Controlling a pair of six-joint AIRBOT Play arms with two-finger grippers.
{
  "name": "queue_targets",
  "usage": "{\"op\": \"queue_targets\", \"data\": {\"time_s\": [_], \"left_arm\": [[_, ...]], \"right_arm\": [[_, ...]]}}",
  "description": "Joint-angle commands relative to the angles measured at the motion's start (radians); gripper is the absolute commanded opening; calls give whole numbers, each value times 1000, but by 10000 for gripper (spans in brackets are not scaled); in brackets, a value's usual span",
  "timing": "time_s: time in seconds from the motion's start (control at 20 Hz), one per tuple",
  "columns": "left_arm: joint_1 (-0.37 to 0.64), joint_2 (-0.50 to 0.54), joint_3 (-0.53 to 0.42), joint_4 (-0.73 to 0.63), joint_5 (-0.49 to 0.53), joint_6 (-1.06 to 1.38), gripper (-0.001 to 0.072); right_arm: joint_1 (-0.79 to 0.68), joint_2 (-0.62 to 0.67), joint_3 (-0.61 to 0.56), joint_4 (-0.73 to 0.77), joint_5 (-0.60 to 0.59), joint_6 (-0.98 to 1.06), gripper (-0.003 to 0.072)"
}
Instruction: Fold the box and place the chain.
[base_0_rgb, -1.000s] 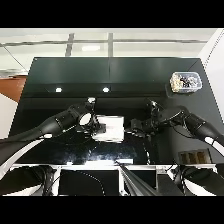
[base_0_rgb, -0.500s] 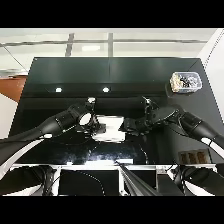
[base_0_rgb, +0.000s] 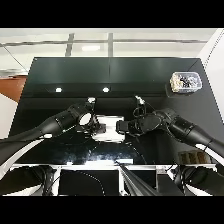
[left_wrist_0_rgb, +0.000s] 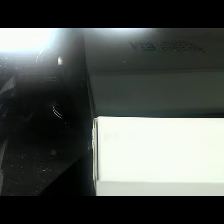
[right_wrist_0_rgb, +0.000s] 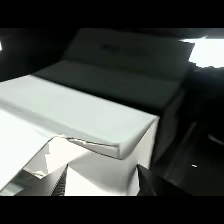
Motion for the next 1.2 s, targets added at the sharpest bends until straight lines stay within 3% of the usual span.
{"op": "queue_targets", "data": {"time_s": [0.0,0.4,1.15], "left_arm": [[0,0,0,0,1,0,27],[0,0,0,0,-3,1,27],[0,0,0,0,-3,1,27]], "right_arm": [[36,-1,36,-133,-36,136,473],[80,-96,121,-166,-59,180,473],[98,-164,125,-251,-56,251,472]]}}
